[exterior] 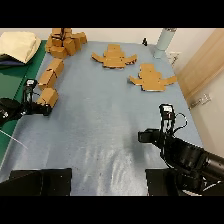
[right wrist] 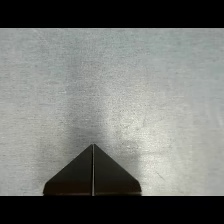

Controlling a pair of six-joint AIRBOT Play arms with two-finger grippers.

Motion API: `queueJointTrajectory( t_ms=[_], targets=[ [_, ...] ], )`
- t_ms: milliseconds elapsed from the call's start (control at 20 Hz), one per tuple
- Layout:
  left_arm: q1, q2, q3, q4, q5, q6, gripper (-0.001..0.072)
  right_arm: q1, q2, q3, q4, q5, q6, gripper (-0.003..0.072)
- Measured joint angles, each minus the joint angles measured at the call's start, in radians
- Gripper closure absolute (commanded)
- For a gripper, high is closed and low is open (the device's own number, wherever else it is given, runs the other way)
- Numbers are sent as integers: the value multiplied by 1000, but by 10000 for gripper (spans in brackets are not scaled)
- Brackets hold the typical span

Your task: Fold the box.

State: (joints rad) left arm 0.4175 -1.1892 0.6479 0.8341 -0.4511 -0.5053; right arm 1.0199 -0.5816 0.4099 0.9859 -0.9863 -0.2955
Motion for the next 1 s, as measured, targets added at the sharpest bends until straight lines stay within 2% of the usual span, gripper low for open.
queueJointTrajectory(
  t_ms=[300,700,1000],
  targets=[
    [12,-93,52,0,85,-35,184,0,-30,0,-3,1,0,682],
    [13,-225,194,0,86,-60,185,0,-96,0,6,24,17,682],
    [13,-280,236,0,88,-61,184,0,-111,0,8,36,31,682]
  ],
)
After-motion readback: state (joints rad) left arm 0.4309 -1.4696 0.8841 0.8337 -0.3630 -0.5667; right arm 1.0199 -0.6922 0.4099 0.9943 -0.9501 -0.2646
